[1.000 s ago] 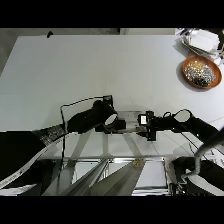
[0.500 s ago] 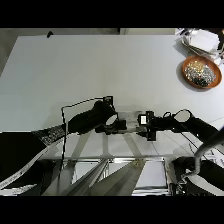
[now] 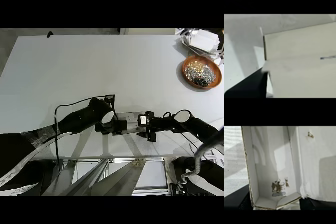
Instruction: Fold the box and place the chain.
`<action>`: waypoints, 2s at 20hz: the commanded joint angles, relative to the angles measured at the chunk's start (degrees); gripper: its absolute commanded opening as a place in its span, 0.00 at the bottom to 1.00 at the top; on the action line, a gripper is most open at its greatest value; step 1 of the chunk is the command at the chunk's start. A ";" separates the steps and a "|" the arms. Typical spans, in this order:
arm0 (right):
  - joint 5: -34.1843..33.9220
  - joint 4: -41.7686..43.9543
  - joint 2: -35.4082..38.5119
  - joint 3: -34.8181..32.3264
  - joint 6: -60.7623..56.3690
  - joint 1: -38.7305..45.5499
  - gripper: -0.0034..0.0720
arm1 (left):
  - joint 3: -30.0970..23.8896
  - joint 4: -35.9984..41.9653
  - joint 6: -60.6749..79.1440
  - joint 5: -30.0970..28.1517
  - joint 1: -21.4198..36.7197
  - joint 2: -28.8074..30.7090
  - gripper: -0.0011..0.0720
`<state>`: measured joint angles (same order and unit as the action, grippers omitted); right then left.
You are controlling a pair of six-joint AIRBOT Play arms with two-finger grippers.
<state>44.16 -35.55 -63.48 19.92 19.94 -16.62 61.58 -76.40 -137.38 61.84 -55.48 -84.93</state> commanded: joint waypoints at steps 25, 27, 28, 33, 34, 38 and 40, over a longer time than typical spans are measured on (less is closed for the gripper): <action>-0.04 -0.04 0.04 0.00 0.04 0.02 0.66 | -32.06 49.70 145.00 -24.28 20.59 12.48 0.98; -0.04 -0.04 0.04 0.00 0.04 0.02 0.66 | -32.06 49.64 146.73 -24.11 20.46 12.37 0.98; -0.04 -0.04 0.04 0.00 0.04 0.02 0.66 | -32.06 49.86 147.99 -24.06 20.35 12.35 0.98; -0.04 -0.04 0.04 0.00 0.04 0.02 0.66 | -32.06 53.96 154.44 -22.93 19.28 10.80 0.98; -0.02 -0.04 0.04 0.00 0.04 0.02 0.66 | -32.06 54.10 155.34 -22.84 18.88 10.32 0.98; -0.04 -0.04 0.04 0.00 0.04 0.02 0.66 | -32.09 55.08 155.36 -24.63 18.10 8.96 0.98; -0.04 -0.04 0.04 0.00 0.04 0.02 0.66 | -32.06 56.22 155.36 -25.44 17.97 8.92 0.98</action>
<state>44.12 -35.59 -63.48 19.92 19.99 -16.62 29.54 -22.02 17.06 37.54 -37.17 -75.53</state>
